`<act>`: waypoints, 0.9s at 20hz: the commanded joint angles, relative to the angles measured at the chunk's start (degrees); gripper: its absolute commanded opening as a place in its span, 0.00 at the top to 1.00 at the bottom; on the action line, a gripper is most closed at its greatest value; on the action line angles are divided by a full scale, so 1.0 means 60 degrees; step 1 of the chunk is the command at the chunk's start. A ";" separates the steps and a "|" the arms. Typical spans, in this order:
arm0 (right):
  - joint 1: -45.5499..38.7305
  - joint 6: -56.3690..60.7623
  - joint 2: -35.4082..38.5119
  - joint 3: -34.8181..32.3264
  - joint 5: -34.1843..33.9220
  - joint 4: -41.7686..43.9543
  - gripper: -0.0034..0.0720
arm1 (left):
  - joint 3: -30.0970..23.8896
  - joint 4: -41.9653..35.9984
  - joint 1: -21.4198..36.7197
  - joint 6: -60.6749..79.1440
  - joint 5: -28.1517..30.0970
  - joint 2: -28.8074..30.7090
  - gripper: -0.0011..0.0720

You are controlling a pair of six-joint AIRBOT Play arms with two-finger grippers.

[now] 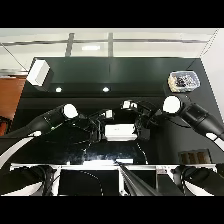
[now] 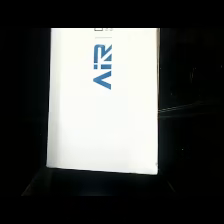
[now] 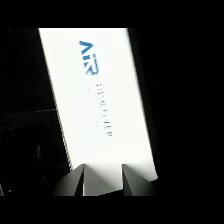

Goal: Fold the box and place the chain.

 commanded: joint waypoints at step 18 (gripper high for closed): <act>-0.0561 0.3876 0.0696 -0.2204 -0.2288 0.6342 0.94 | -0.0004 0.0000 -0.0004 -0.0040 -0.0004 -0.0004 0.36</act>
